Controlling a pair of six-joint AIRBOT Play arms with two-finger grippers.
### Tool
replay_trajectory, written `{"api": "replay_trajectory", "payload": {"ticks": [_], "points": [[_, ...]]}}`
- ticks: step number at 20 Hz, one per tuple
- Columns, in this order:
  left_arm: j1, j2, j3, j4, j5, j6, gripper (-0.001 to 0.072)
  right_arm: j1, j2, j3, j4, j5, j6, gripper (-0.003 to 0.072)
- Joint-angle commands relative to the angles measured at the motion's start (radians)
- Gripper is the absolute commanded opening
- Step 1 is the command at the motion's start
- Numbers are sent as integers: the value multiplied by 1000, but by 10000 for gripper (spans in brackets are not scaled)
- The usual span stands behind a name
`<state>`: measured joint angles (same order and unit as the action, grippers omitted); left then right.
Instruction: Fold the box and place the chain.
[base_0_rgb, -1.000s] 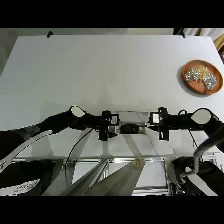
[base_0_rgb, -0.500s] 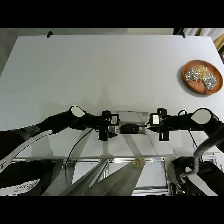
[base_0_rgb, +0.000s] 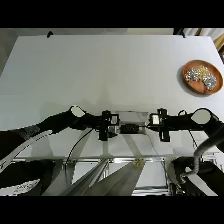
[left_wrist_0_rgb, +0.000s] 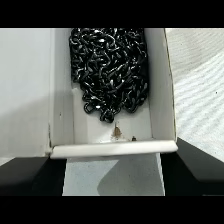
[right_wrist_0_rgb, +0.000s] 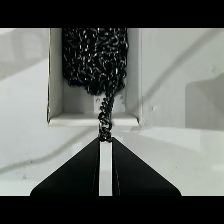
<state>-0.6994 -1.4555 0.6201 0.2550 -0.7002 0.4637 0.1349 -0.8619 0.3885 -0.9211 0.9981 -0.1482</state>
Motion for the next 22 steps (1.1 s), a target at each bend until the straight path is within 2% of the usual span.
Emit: {"api": "replay_trajectory", "payload": {"ticks": [1, 3, 6, 10, 12, 16, 21, 22], "points": [[0, 0, 0, 0, 0, 0, 255, 1, 9, 0, -130, -45, 114, 18], [0, 0, 0, 0, 0, 0, 255, 1, 30, 0, -174, -49, 157, 17], [0, 0, 0, 0, 0, 0, 255, 1, 103, 1, -140, -39, 179, 17], [0, 0, 0, 0, 0, 0, 255, 2, 254, 1, 105, 23, 187, 18], [0, 0, 0, 0, 1, 0, 255, 39, 290, 2, 232, 2, 266, 18], [0, 0, 0, 0, 0, 0, 255, 197, 233, 2, 267, -78, 405, 18], [0, 0, 0, 0, 0, 0, 255, 345, 38, 32, 370, -242, 474, 22], [0, 0, 0, 0, 0, 0, 255, 359, 9, 47, 374, -245, 479, 66]]}}
